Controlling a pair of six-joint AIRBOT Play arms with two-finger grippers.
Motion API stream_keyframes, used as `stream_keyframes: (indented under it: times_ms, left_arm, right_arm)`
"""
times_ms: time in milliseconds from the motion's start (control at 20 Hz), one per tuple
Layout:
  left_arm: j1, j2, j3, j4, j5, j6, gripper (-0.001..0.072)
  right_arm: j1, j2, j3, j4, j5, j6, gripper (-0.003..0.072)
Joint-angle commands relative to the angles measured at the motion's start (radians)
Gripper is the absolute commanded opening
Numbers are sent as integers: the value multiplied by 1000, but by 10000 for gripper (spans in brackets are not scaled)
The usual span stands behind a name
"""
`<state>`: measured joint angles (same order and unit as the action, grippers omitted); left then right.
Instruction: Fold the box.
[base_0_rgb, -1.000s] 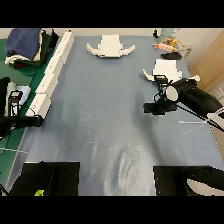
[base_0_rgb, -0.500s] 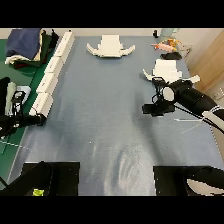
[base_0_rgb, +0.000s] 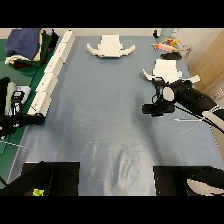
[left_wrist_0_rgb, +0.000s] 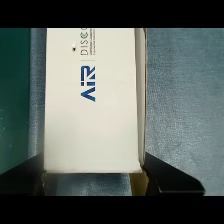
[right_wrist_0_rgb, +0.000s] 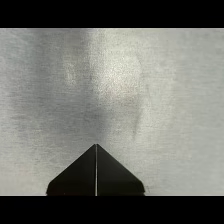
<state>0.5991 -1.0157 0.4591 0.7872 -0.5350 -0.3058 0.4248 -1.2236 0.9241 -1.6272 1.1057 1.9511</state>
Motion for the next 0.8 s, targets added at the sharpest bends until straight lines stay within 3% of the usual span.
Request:
stream_keyframes:
  times_ms: [0, 600, 700, 750]
  left_arm:
    - [0, -1, 0, -8, 3, 2, 374]
    - [1, -40, -1, -2, 3, -1, 377]
    - [1, -40, -1, -1, 5, -5, 701]
    - [1, -40, -1, 0, 2, -7, 701]
  right_arm:
    - [1, 0, 0, 6, 0, 0, 5]
    - [1, 0, 0, 27, 0, 0, 5]
    - [1, 0, 0, 27, 0, 0, 5]
    - [1, 0, 0, 27, 0, 0, 5]
